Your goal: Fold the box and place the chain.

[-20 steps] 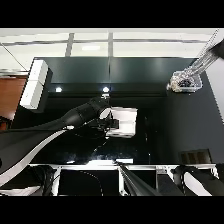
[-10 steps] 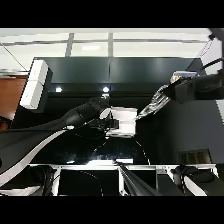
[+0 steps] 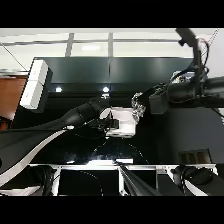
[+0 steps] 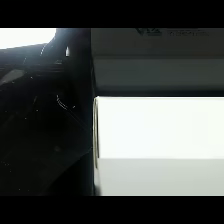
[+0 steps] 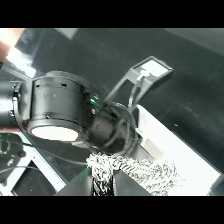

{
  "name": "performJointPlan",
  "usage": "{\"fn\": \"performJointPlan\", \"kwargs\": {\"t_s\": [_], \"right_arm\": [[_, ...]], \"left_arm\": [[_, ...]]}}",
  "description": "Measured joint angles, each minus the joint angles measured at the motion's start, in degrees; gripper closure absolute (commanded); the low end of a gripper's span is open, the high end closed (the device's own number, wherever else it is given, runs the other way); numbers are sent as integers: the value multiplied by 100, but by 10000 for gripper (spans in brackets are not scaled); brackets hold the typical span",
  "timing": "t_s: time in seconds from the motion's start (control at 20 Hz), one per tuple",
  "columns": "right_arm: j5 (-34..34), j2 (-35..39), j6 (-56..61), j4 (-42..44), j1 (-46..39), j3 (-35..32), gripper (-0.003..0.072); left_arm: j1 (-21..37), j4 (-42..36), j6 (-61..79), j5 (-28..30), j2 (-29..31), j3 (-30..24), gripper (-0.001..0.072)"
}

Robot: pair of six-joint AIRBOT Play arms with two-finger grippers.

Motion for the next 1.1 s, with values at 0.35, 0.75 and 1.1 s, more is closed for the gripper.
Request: {"fn": "performJointPlan", "kwargs": {"t_s": [0.35,0.75,1.1], "right_arm": [[-675,-162,133,-15,284,-1023,680],[-1591,-249,205,129,319,-2098,546],[-1543,-282,251,-81,-212,-2026,349]], "left_arm": [[0,0,0,7,0,0,683],[0,-44,-2,35,0,0,683],[-11,-107,-4,114,-2,-2,682]]}}
